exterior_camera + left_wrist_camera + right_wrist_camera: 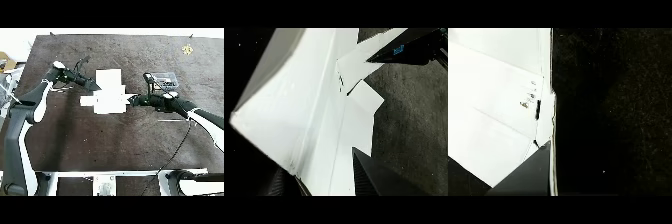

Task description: Fold the box and place the chain.

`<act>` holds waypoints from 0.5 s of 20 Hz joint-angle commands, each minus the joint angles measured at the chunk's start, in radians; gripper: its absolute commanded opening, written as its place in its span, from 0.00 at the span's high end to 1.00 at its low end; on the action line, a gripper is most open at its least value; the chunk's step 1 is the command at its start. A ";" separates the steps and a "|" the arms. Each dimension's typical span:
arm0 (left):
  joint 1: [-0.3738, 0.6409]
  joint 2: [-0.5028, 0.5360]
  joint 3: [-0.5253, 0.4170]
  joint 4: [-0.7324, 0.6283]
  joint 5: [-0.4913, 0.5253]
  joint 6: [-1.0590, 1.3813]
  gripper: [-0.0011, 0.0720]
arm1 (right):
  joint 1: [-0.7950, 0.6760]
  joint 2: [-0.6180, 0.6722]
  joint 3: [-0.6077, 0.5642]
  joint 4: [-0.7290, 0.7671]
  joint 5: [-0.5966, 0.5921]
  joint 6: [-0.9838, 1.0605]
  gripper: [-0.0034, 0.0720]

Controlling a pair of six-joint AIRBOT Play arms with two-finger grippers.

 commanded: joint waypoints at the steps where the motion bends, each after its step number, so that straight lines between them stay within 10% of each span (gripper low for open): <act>1: -0.013 -0.004 0.001 -0.005 -0.007 0.013 0.43 | 0.002 0.000 0.001 0.001 0.000 0.000 0.95; 5: -0.021 -0.004 0.001 0.045 0.011 0.012 0.43 | 0.001 0.000 0.000 0.000 0.000 0.000 0.95; 10: -0.021 -0.003 0.001 0.052 0.040 0.012 0.76 | 0.001 0.000 0.000 -0.011 0.000 0.000 0.95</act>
